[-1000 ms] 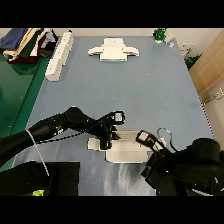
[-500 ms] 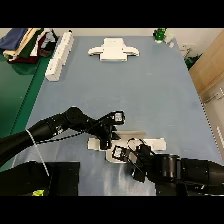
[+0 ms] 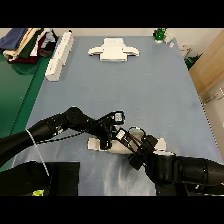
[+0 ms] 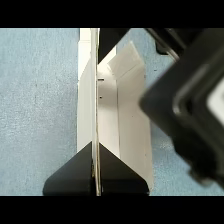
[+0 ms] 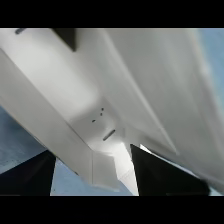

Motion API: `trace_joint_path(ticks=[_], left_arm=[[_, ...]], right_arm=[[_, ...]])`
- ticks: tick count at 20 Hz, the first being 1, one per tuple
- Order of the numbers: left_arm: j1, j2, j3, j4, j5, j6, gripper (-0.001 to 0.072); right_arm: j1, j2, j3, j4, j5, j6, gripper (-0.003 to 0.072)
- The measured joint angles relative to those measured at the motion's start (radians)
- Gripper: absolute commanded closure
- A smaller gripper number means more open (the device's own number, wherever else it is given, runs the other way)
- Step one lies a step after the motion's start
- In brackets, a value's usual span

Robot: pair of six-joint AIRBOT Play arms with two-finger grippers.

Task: Fold the box.

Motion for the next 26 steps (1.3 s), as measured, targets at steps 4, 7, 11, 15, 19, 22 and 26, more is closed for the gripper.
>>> trace_joint_path(ticks=[4, 7, 11, 15, 19, 22, 26], left_arm=[[0.000, 0.000, 0.000, 0.000, 0.000, 0.000, 0.0694], [0.000, 0.000, 0.000, 0.000, 0.000, 0.000, 0.0694], [0.000, 0.000, 0.000, 0.000, 0.000, 0.000, 0.0695], [0.000, 0.000, 0.000, 0.000, 0.000, 0.000, 0.0694], [0.000, 0.000, 0.000, 0.000, 0.000, 0.000, 0.0694], [0.000, 0.000, 0.000, 0.000, 0.000, 0.000, 0.0694], [0.000, 0.000, 0.000, 0.000, 0.000, 0.000, 0.0694]], right_arm=[[0.000, 0.000, 0.037, -0.009, -0.092, 0.042, -0.0019], [0.000, 0.007, 0.034, -0.023, -0.126, 0.043, -0.0034], [-0.035, 0.121, -0.055, -0.038, -0.057, -0.021, -0.0034], [-0.148, 0.338, -0.195, -0.001, 0.119, -0.182, -0.0034], [-0.358, 0.449, -0.269, 0.199, 0.251, -0.509, -0.0034], [-0.570, 0.431, -0.286, 0.459, 0.291, -0.859, -0.0034], [-0.845, 0.335, -0.259, 0.790, 0.252, -1.354, -0.0034]])
